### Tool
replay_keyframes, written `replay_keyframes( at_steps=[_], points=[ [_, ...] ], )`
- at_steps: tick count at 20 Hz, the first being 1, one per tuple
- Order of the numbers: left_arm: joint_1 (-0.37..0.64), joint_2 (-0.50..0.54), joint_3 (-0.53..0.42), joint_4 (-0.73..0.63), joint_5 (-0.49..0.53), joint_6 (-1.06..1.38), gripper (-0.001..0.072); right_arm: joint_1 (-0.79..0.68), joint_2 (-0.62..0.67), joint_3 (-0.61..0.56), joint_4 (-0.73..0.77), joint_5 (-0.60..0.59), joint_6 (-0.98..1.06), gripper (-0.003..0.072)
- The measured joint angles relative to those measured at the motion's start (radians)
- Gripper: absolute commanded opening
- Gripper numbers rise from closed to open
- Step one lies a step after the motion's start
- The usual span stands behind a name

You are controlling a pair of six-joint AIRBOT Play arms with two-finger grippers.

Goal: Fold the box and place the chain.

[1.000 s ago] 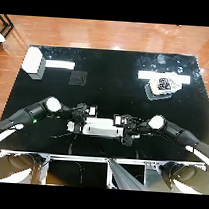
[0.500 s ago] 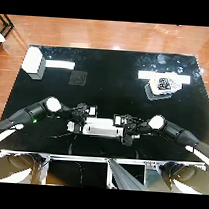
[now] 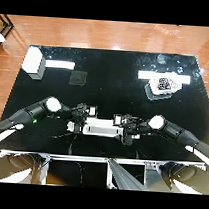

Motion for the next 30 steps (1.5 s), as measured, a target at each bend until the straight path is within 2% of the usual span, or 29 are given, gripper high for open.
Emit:
replay_keyframes(
  at_steps=[2,5,6,7,8,12,15,17,18,19,20,26,28,30],
  points=[
    [0.000,0.004,0.000,0.002,0.000,0.000,0.0191,0.000,0.000,0.000,0.000,0.000,0.000,0.0524],
    [0.001,0.019,-0.001,0.006,0.006,-0.003,0.0219,0.000,0.000,0.000,0.000,0.002,0.000,0.0523],
    [0.001,0.023,-0.001,0.006,0.000,-0.003,0.0279,0.000,0.000,0.000,0.000,0.002,0.000,0.0512],
    [0.001,0.027,-0.001,0.005,-0.005,-0.004,0.0471,0.000,0.000,0.000,0.000,0.002,0.000,0.0387],
    [0.001,0.029,-0.001,0.003,-0.003,-0.009,0.0577,0.000,0.000,0.000,0.000,0.002,0.000,0.0356],
    [0.001,0.039,0.015,0.013,-0.002,-0.053,0.0577,0.000,0.000,0.000,-0.001,0.002,0.000,0.0356],
    [0.006,0.073,0.034,0.085,-0.004,-0.133,0.0577,0.000,0.000,0.000,-0.001,0.002,0.000,0.0356],
    [0.021,0.117,0.040,0.153,-0.010,-0.209,0.0553,0.000,0.000,0.000,-0.001,0.002,0.000,0.0356],
    [0.031,0.143,0.042,0.182,-0.019,-0.248,0.0502,0.000,0.000,0.000,-0.001,0.002,0.000,0.0356],
    [0.046,0.174,0.043,0.210,-0.047,-0.289,0.0300,0.000,0.000,0.000,-0.001,0.002,0.000,0.0356],
    [0.064,0.206,0.045,0.230,-0.069,-0.330,0.0034,0.000,0.000,0.000,-0.002,0.002,0.000,0.0356],
    [0.172,0.357,0.047,0.281,-0.351,-0.574,0.0015,0.000,0.000,0.000,-0.002,0.002,0.000,0.0356],
    [0.185,0.396,0.039,0.254,-0.400,-0.676,0.0015,0.000,0.000,0.000,-0.002,0.002,0.000,0.0356],
    [0.191,0.429,0.018,0.153,-0.399,-0.742,0.0015,0.000,0.000,0.000,-0.002,0.002,0.000,0.0356]
  ],
)
